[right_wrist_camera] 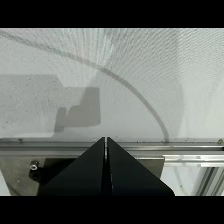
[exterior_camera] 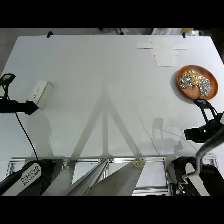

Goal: Fold the box and place the chain.

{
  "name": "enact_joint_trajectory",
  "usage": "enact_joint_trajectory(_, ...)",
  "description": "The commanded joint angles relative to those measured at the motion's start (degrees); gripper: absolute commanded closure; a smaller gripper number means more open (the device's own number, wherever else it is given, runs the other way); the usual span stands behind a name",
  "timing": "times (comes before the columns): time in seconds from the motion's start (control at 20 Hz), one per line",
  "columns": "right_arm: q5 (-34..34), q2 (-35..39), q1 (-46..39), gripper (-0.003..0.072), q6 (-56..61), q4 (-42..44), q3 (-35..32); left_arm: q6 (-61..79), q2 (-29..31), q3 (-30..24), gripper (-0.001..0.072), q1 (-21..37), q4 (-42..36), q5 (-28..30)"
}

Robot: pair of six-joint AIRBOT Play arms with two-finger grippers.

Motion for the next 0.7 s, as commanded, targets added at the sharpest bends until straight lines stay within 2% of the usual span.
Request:
enact_joint_trajectory(0.0, 0.0, 0.0, 0.0, 0.067, 0.0, 0.0, 0.0, -0.9, 11.6, 0.0, 0.0181, -6.4, 1.5, -4.9)
enact_joint_trajectory(0.05, 0.0, 0.0, 0.0, 0.067, 0.0, 0.0, 0.0, -0.9, 14.8, 0.0, 0.0364, -8.9, 1.5, -8.6)
enact_joint_trajectory(0.1, 0.0, 0.0, 0.0, 0.067, 0.0, 0.0, 0.0, -1.1, 17.1, 0.0, 0.0496, -11.0, 1.5, -12.3)
enact_joint_trajectory(0.25, 0.0, 0.0, 0.0, 0.067, 0.0, 0.0, 0.0, -7.7, 19.3, -0.1, 0.0531, -14.7, 2.8, -24.1)
enact_joint_trajectory(0.3, 0.0, 0.0, 0.0, 0.067, 0.0, 0.0, 0.0, -9.1, 19.3, -0.5, 0.0596, -15.4, 3.3, -26.6)
enact_joint_trajectory(0.35, 0.0, 0.0, 0.0, 0.067, 0.0, 0.0, 0.0, -9.9, 19.3, -1.1, 0.0623, -15.7, 3.6, -27.7)
enact_joint_trajectory(0.65, 0.0, 0.0, 0.0, 0.067, 0.0, 0.0, 0.0, -9.8, 19.3, -1.7, 0.0624, -15.6, 3.2, -33.6)
